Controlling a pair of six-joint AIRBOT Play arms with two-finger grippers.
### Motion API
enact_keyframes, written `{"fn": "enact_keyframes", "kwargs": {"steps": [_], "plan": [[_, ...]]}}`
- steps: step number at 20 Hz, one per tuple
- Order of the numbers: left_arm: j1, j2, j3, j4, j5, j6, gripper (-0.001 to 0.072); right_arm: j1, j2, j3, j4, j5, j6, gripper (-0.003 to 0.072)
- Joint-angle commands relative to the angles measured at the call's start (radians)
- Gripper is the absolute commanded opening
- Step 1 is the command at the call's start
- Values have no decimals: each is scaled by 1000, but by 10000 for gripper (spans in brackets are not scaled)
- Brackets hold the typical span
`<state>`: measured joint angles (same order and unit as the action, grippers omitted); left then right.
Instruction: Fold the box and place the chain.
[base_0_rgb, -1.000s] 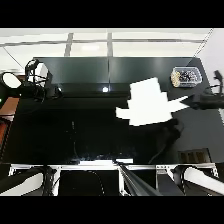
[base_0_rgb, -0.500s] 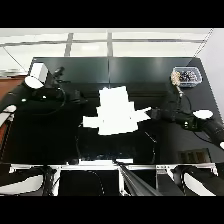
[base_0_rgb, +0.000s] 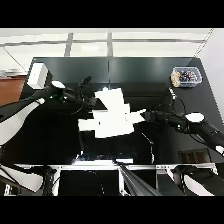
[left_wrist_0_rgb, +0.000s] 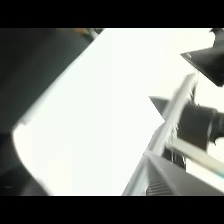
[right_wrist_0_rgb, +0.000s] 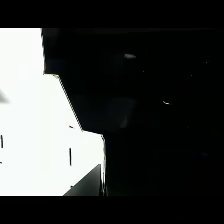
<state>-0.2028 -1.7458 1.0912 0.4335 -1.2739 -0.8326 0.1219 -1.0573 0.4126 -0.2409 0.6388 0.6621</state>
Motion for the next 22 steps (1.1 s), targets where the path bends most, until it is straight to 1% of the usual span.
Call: {"fn": "enact_keyframes", "kwargs": {"steps": [1,2,3,5,7,8,9,10,13,15,16,17,18,19,20,22], "plan": [[-6,-77,95,62,-156,87,556,4,0,0,2,-3,0,12],[-6,-100,134,113,-219,89,545,4,0,0,2,-3,0,12],[-6,-117,165,164,-260,88,476,4,0,0,2,-3,0,12],[-6,-126,200,251,-278,70,463,4,0,0,2,-3,0,12],[-6,-126,217,273,-274,64,458,4,0,0,2,-3,0,12],[-7,-126,218,268,-267,65,347,4,0,0,2,-2,0,12],[-12,-126,218,265,-252,66,200,4,0,0,2,-2,0,12],[-14,-126,218,264,-240,72,160,4,0,0,2,-2,0,12],[-27,-126,218,251,-195,74,156,4,0,0,2,5,0,12],[-34,-126,218,238,-177,84,33,4,0,0,1,19,0,13],[-36,-126,218,238,-168,88,29,4,0,0,1,26,0,16],[-38,-126,218,237,-160,88,29,3,0,0,2,31,0,143],[-38,-124,218,237,-158,88,28,1,1,1,14,31,20,533],[-36,-120,218,244,-157,88,28,-7,2,11,22,63,37,711],[-29,-113,218,247,-153,76,27,-24,2,32,4,118,34,711],[-25,-76,209,244,-150,76,26,-82,7,114,-135,262,32,711]]}}
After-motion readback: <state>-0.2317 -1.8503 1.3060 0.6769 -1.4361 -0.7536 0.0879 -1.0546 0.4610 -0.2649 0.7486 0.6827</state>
